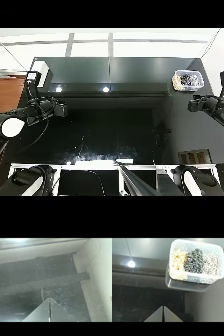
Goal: Fold the box and place the chain.
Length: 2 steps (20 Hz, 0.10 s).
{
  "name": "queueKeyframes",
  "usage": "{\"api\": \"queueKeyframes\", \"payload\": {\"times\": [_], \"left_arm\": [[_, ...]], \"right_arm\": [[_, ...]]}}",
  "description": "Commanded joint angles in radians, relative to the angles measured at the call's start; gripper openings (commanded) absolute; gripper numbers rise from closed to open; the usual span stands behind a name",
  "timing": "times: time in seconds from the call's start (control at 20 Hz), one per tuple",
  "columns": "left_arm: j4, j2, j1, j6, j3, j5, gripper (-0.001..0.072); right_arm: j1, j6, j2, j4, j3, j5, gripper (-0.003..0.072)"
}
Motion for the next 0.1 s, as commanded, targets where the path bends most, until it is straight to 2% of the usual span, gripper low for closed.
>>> {"api": "queueKeyframes", "payload": {"times": [0.0,0.05], "left_arm": [[-0.001,0.001,0.0,0.0,0.0,0.002,0.0026],[-0.001,0.001,0.0,0.0,0.0,0.002,0.0026]], "right_arm": [[0.001,0.0,0.0,0.0,0.0,-0.002,0.0006],[0.001,0.0,0.0,0.0,0.0,-0.002,0.0006]]}}
